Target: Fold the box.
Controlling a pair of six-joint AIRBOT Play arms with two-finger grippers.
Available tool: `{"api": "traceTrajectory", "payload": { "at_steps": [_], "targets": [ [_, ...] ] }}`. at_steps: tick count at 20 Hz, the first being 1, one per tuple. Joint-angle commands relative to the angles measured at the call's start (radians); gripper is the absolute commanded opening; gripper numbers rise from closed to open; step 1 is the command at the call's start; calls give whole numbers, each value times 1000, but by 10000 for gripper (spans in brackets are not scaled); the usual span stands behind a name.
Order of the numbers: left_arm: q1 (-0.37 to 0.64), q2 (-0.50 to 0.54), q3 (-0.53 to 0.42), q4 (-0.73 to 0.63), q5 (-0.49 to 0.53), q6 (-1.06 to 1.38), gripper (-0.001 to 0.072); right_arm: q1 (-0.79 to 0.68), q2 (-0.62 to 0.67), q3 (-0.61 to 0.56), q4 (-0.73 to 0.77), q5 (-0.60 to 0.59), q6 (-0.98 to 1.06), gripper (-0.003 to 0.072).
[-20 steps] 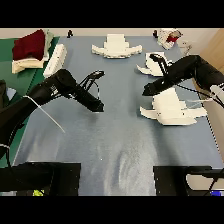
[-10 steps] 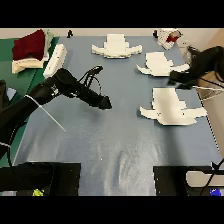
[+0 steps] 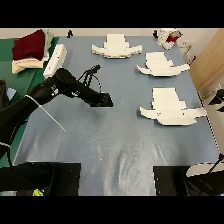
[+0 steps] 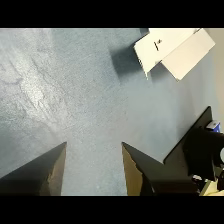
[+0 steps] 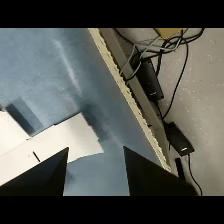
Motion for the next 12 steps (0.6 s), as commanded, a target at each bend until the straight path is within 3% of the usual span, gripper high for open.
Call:
{"api": "traceTrajectory", "payload": {
  "at_steps": [1, 4, 5, 6, 10, 12],
  "targets": [
    [0, -1, 1, -4, -2, -31, 527, -79, -80, 11, 88, -65, -160, 515],
    [0, 0, 1, -10, -10, -33, 527, -75, -135, 30, 175, -105, -217, 512],
    [0, -1, 1, -12, -13, -34, 527, -68, -146, 31, 188, -111, -231, 440],
    [0, -1, 1, -12, -13, -40, 527, -63, -158, 31, 187, -115, -238, 414],
    [0, -1, 1, -20, -18, -40, 527, -47, -200, 31, 209, -153, -247, 410],
    [0, 0, 1, -25, -30, -40, 527, -32, -203, 31, 270, -187, -310, 225]
  ]
}}
